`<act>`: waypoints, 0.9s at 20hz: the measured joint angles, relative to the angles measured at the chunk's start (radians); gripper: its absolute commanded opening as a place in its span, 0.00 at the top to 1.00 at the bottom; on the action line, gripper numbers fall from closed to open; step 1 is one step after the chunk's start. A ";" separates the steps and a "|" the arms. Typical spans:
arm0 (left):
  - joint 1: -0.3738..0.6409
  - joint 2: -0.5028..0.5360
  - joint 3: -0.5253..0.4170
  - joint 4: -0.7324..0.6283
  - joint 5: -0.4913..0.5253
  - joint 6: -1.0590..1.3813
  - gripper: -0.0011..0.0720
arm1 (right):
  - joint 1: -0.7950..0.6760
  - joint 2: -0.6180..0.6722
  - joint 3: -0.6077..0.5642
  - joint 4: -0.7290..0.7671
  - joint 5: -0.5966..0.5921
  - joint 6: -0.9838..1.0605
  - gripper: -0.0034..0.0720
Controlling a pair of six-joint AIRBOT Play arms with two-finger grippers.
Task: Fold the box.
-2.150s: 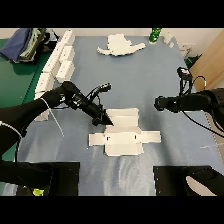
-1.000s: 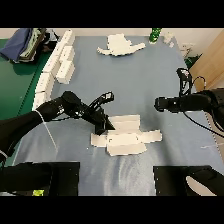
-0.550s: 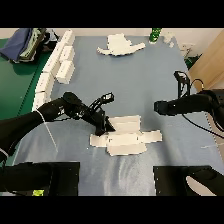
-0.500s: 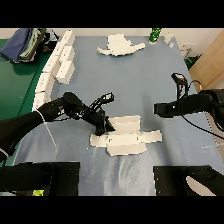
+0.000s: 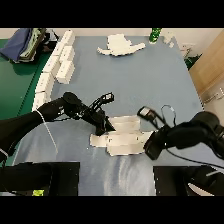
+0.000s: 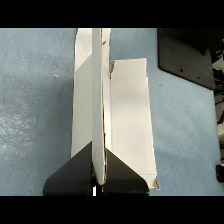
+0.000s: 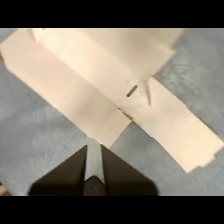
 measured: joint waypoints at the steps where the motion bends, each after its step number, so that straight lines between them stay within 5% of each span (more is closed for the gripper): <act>1: 0.000 0.000 0.000 0.001 0.000 0.000 0.96 | 0.047 0.005 -0.028 -0.023 0.024 -0.055 0.00; 10: 0.000 0.000 0.000 0.002 0.002 0.000 0.97 | 0.208 -0.130 -0.121 -0.174 0.330 -0.278 0.04; 18: 0.000 0.000 0.000 0.002 0.001 0.000 0.96 | 0.217 -0.117 -0.095 -0.303 0.387 -0.155 0.04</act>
